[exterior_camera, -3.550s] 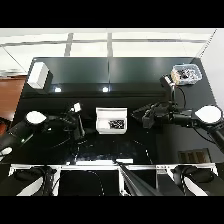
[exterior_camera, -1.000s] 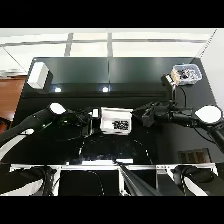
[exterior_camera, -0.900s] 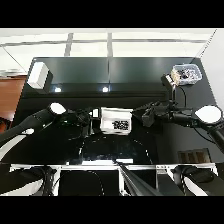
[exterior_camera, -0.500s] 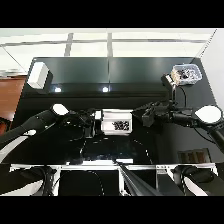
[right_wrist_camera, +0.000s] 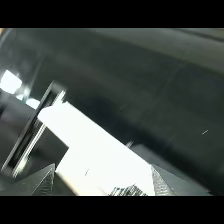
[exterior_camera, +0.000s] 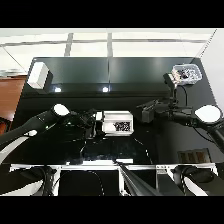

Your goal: Fold the box and place the chain.

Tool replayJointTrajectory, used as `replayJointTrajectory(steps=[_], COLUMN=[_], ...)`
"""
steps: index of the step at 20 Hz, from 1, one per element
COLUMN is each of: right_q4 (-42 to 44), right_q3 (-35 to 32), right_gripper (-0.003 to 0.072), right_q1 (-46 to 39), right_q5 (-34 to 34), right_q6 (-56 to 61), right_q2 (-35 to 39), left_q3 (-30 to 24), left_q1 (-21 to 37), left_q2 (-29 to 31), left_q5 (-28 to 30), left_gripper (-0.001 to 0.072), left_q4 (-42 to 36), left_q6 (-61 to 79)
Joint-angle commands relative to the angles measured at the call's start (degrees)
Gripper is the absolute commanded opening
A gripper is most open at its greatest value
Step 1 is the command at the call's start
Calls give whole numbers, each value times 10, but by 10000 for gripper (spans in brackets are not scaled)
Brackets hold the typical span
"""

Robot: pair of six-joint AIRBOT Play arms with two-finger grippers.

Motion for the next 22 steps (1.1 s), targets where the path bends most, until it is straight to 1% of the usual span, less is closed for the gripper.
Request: replayJointTrajectory(steps=[1, 2, 3, 4, 5, 8, 10, 14, 16, 19, 22], right_q4=[2, 2, 0, -4, -25, -194, -245, -242, -240, -241, -241], right_q3=[1, 4, 14, 30, 49, 94, 96, 96, 96, 96, 96], right_gripper=[704, 704, 704, 704, 704, 704, 703, 703, 703, 703, 703], right_q1=[0, 0, 0, 0, 1, 25, 38, 61, 75, 107, 138], right_q5=[-94, -110, -107, -91, -74, -48, -21, 57, 81, 102, 91], right_q6=[34, 46, 47, 46, 46, 46, 31, -66, -125, -252, -305], right_q2=[-12, -24, -40, -62, -84, -131, -140, -140, -139, -139, -139], left_q3=[0, 0, 0, 0, 0, 0, 0, 0, 0, 0, 0], left_q1=[0, 0, 0, 0, 0, 0, 0, 0, 0, 0, 0], left_q2=[0, 0, 0, 0, 0, 0, 0, 0, 0, 0, 0], left_q5=[-1, 0, -1, -1, -4, -5, -3, -3, -3, -3, -3], left_gripper=[407, 407, 407, 407, 407, 407, 407, 407, 407, 407, 407], left_q4=[0, 0, 0, 0, 0, 0, 0, 0, 0, 0, 0], left_q6=[0, 0, 0, 0, -2, -5, -5, -5, -5, -5, -5])
